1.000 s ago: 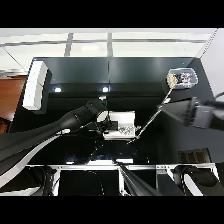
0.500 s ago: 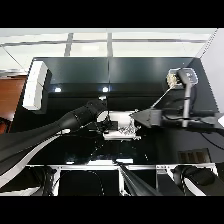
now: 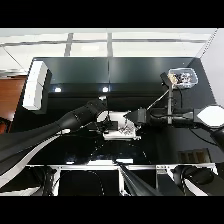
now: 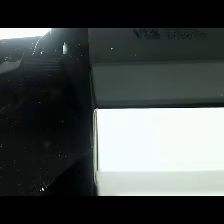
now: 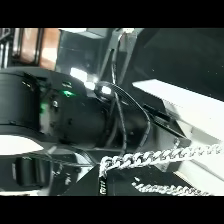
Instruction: Fold the box and place the chain.
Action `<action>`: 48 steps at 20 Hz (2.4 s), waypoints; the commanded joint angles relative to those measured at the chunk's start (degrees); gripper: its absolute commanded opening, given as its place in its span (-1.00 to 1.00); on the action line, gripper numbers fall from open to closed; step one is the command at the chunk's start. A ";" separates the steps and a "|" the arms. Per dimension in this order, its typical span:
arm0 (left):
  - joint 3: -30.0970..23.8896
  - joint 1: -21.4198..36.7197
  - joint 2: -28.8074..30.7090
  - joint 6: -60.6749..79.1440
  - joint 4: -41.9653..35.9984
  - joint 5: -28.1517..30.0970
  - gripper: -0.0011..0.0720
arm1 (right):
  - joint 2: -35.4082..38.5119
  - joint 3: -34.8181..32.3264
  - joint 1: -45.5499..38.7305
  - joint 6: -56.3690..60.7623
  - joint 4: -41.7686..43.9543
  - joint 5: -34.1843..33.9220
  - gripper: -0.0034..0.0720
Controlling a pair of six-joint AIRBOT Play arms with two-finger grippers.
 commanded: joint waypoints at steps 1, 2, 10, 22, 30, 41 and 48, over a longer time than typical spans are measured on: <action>0.02 0.02 0.00 0.00 0.02 0.04 -0.89 | -0.90 -0.04 0.61 3.13 -5.01 -0.33 -0.85; 0.02 0.02 0.00 0.00 0.00 0.07 -0.89 | -1.64 -0.11 1.03 4.24 -6.62 -0.85 -0.85; 0.02 0.02 0.00 0.00 0.00 0.07 -0.89 | -6.19 0.61 -5.66 4.22 -11.78 1.01 -0.04; 0.02 0.02 0.00 0.00 0.02 0.28 -0.89 | -24.94 5.79 -26.99 25.68 -45.99 -25.62 0.93; 0.02 0.02 0.00 -0.02 0.00 0.31 -0.89 | -46.49 25.24 -28.35 23.82 -44.89 -16.94 0.47; 0.02 0.02 0.00 0.00 0.02 0.26 -0.89 | -20.11 22.86 -25.00 6.19 -45.46 10.03 -0.85; 0.02 0.02 0.00 0.00 0.00 0.28 -0.89 | 10.58 22.86 -21.09 7.65 -36.65 11.74 -0.85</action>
